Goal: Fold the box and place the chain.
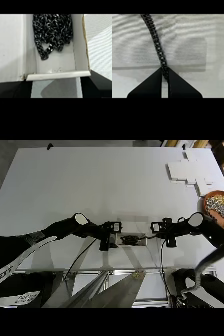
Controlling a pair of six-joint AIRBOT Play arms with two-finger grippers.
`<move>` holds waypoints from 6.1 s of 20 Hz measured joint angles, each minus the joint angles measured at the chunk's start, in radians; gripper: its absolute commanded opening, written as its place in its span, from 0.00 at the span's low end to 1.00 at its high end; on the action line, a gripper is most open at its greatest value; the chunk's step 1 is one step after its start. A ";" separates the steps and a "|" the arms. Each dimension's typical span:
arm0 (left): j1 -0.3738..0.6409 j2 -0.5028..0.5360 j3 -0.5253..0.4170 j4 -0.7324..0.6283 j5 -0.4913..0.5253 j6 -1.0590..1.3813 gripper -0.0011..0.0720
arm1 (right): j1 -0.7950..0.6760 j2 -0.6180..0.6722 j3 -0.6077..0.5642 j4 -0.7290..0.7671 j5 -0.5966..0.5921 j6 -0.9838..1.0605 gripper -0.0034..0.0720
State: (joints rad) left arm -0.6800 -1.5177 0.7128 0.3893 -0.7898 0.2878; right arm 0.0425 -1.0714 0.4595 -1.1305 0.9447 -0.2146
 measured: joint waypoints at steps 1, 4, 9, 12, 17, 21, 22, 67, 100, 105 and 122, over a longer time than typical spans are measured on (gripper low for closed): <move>0.000 0.000 0.000 0.000 0.000 0.000 0.41 | 0.003 0.019 -0.001 -0.001 0.018 -0.002 0.07; 0.000 0.000 0.000 0.000 0.000 0.000 0.41 | 0.016 0.098 0.000 0.009 0.032 -0.003 0.07; 0.000 0.000 0.000 0.000 0.000 0.000 0.41 | 0.087 0.268 0.000 0.094 0.106 0.000 0.07; 0.000 0.000 0.000 0.000 0.000 0.000 0.41 | 0.140 0.359 0.000 0.195 0.141 0.004 0.07; 0.000 0.000 0.000 0.000 0.000 0.000 0.41 | 0.230 0.415 0.000 0.473 0.114 0.005 0.07; 0.000 0.000 0.000 0.000 0.000 0.000 0.41 | 0.303 0.393 0.000 0.564 0.016 0.004 0.07; 0.000 0.000 0.000 0.000 0.000 0.000 0.41 | 0.320 0.376 0.000 0.576 0.000 0.004 0.07; 0.000 0.000 0.000 0.000 0.000 0.000 0.41 | 0.005 -0.019 0.031 -0.023 0.037 0.049 0.19; 0.000 0.000 0.000 0.000 0.000 0.000 0.41 | 0.012 0.277 -0.009 0.070 0.031 0.074 0.07; 0.000 0.000 0.000 0.000 0.000 0.000 0.41 | 0.111 0.370 -0.009 0.282 0.055 0.078 0.07; 0.000 0.000 0.000 0.000 0.000 0.000 0.41 | 0.403 0.291 0.012 0.567 -0.115 0.076 0.34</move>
State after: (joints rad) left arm -0.6800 -1.5177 0.7128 0.3893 -0.7895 0.2874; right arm 0.4458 -0.7807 0.4713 -0.5636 0.8295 -0.1383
